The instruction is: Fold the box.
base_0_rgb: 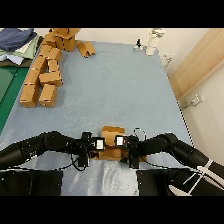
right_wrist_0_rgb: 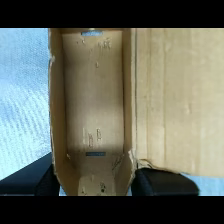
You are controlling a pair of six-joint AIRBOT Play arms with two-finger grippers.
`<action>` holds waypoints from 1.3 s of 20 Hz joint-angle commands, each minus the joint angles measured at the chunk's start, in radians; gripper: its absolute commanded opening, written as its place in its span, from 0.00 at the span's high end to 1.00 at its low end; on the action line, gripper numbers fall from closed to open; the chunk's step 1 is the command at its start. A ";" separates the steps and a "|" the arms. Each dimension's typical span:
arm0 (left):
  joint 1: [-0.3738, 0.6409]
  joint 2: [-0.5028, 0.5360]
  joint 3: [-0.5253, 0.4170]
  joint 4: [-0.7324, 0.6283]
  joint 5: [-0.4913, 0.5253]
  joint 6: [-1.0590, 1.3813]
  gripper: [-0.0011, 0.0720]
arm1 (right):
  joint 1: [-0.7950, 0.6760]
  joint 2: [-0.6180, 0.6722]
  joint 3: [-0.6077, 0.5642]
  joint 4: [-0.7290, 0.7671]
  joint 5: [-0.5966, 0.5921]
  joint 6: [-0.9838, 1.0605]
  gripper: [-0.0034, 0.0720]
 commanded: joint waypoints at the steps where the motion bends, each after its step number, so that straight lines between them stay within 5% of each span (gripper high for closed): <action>1: -0.018 -0.013 0.000 -0.006 0.047 0.017 0.84 | -0.001 0.000 0.001 0.000 -0.001 0.000 0.27; 10: -0.048 -0.013 0.000 -0.058 0.074 0.020 0.83 | -0.001 0.000 0.001 0.000 -0.001 0.000 0.27; 12: -0.048 -0.014 0.000 -0.059 0.087 0.019 0.48 | -0.001 0.000 0.001 0.000 -0.001 0.000 0.27; 15: -0.048 -0.014 0.000 -0.071 0.086 0.019 0.45 | -0.001 0.000 0.001 0.000 -0.001 0.000 0.27; 16: -0.048 -0.014 0.000 -0.077 0.085 0.018 0.25 | -0.001 0.000 0.001 0.000 -0.001 0.000 0.27; 17: -0.048 -0.014 0.000 -0.089 0.085 0.015 0.16 | -0.001 0.000 0.001 0.000 -0.001 0.000 0.27; 22: -0.048 -0.014 0.000 -0.091 0.084 0.015 0.16 | -0.001 0.000 0.001 0.000 -0.001 0.000 0.27; 23: -0.048 -0.014 0.000 -0.089 0.084 0.011 0.22 | -0.001 0.000 0.001 0.000 -0.001 0.000 0.27; 25: -0.047 -0.011 0.000 -0.030 0.076 -0.021 0.96 | -0.001 0.000 0.001 0.000 -0.001 0.000 0.27; 26: -0.047 -0.003 0.000 0.031 0.071 -0.065 0.97 | -0.001 0.000 0.001 0.000 -0.001 0.000 0.27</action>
